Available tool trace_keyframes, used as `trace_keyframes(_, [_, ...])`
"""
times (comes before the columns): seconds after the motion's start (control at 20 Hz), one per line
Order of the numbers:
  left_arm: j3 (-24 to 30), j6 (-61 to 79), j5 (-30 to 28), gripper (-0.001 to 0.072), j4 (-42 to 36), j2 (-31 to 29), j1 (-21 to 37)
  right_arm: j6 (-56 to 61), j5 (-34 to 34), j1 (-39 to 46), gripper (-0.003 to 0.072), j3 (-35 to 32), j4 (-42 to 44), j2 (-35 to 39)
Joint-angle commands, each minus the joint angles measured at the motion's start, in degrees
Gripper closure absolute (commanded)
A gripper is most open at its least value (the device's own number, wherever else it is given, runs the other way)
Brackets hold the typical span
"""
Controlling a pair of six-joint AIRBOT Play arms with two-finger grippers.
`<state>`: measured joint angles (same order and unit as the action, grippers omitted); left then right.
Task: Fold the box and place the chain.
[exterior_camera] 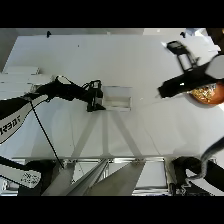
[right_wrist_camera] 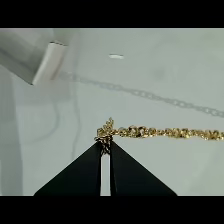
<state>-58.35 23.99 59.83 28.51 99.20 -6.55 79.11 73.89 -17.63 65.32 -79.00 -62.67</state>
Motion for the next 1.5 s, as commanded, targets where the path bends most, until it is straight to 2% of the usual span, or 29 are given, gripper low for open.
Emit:
trace_keyframes(0.0, [0.0, 0.0, -0.02, 0.0372, 0.02, 0.0, 0.02, -1.92, -6.03, -7.48, 0.0671, 0.04, 7.5, -4.85])
trace_keyframes(0.15, [0.0, 0.0, -0.02, 0.0372, 0.02, 0.0, 0.02, -5.27, -9.86, -10.75, 0.0671, 0.04, 13.51, -9.33])
trace_keyframes(0.35, [0.0, 0.0, -0.02, 0.0372, 0.02, 0.0, 0.02, -7.48, -16.48, -12.66, 0.0671, 0.04, 16.63, -13.75])
trace_keyframes(0.55, [0.0, 0.0, -0.02, 0.0372, 0.02, 0.0, 0.02, -14.73, -21.66, -12.66, 0.0671, 0.04, 26.32, -16.9])
trace_keyframes(0.75, [0.0, 0.0, -0.02, 0.0372, 0.02, 0.0, 0.02, -14.91, -28.22, -12.66, 0.0671, 0.04, 26.67, -17.81])
trace_keyframes(0.95, [0.0, 0.0, -0.02, 0.0372, 0.02, 0.0, 0.02, -14.47, -26.38, -12.66, 0.0665, 0.04, 21.88, -18.91])
trace_keyframes(1.0, [0.0, 0.0, -0.02, 0.0372, 0.02, 0.0, 0.02, -14.45, -25.94, -12.63, 0.0582, 0.04, 20.87, -18.86])
trace_keyframes(1.05, [0.0, 0.0, -0.02, 0.0372, 0.02, 0.0, 0.02, -14.45, -24.96, -12.59, 0.0463, 0.04, 20.37, -18.78])
trace_keyframes(1.25, [0.0, 0.0, -0.02, 0.0372, 0.02, 0.0, 0.0, -14.47, -20.17, -11.96, 0.0453, 0.04, 18.6, -17.27])
trace_keyframes(1.45, [0.0, 0.0, -0.02, 0.0372, 0.02, 0.0, 0.02, -11.8, -14.36, -2.84, 0.0454, 0.04, 18.21, -12.85])
